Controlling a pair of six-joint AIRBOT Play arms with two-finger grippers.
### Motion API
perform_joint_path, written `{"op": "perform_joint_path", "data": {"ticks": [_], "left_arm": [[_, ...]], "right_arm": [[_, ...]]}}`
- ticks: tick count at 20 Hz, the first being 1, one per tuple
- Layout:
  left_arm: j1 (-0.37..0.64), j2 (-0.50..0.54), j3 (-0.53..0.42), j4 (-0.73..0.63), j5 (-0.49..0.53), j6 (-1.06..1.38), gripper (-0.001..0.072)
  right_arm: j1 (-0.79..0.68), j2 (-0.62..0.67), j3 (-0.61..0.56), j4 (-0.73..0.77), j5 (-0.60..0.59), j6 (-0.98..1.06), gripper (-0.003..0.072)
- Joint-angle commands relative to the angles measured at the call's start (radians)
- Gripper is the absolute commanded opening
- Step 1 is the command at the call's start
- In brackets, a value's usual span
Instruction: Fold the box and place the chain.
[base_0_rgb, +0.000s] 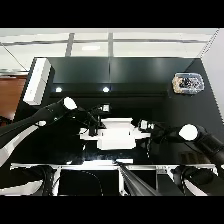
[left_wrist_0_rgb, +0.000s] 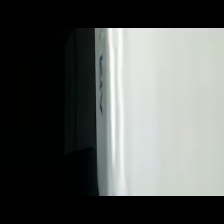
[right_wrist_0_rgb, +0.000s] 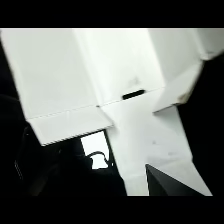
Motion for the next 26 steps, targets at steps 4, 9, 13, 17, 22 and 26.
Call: {"op": "perform_joint_path", "data": {"ticks": [4, 9, 13, 17, 22, 26], "left_arm": [[0.0, -0.005, 0.0, 0.001, -0.001, 0.001, 0.0025], [0.0, -0.005, 0.0, 0.0, -0.002, 0.001, 0.0026], [0.0, -0.005, 0.0, 0.0, -0.01, 0.001, 0.0025], [0.0, -0.005, 0.0, 0.0, -0.021, 0.001, 0.0025], [0.0, -0.005, 0.0, 0.0, -0.021, 0.001, 0.0026], [0.0, -0.005, 0.0, 0.0, -0.02, 0.001, 0.0025]], "right_arm": [[0.167, -0.036, -0.024, 0.004, -0.141, -0.031, 0.0613], [0.252, -0.069, -0.023, 0.109, -0.332, -0.031, 0.0613], [0.252, -0.069, -0.005, 0.127, -0.298, -0.034, 0.0613], [0.217, -0.069, 0.072, 0.041, -0.179, -0.034, 0.0613], [0.137, -0.069, 0.092, 0.056, -0.185, -0.054, 0.0613], [0.115, -0.079, 0.1, 0.16, -0.193, -0.177, 0.0613]]}}
